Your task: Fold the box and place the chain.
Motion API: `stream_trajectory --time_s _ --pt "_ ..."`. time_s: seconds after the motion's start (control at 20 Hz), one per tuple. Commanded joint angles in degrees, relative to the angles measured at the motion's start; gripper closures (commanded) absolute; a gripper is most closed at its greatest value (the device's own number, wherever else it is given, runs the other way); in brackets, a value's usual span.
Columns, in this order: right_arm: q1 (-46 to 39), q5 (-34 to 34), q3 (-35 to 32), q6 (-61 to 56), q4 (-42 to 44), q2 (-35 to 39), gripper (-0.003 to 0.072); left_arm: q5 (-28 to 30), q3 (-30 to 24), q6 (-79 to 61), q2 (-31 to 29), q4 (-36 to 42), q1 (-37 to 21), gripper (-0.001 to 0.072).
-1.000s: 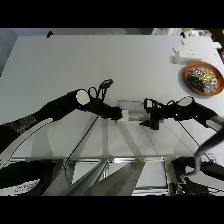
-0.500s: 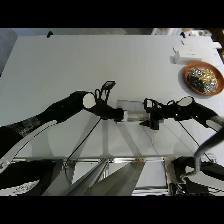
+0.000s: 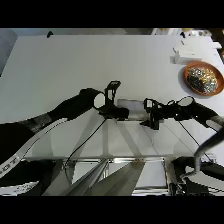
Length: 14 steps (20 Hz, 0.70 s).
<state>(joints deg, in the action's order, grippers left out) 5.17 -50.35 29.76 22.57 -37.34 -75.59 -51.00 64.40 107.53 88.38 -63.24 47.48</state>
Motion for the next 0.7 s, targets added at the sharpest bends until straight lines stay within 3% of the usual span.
stream_trajectory --time_s 0.0,0.2,0.55,0.65 --pt "0.1 0.0 0.0 0.0 0.0 0.0 0.0347 -7.5 6.9 4.9 3.7 -1.5 0.0 0.0271" --pt "0.1 0.0 0.0 0.0 0.0 0.0 0.0347 -13.6 12.1 12.4 6.3 -5.8 -0.2 0.027" --pt "0.1 0.0 0.0 0.0 0.0 0.0 0.0347 -20.5 12.3 16.2 6.3 -11.2 0.8 0.0261" --pt "0.1 0.0 0.0 0.0 0.0 0.0 0.0347 -19.8 12.3 17.6 6.3 -11.4 0.8 0.026"
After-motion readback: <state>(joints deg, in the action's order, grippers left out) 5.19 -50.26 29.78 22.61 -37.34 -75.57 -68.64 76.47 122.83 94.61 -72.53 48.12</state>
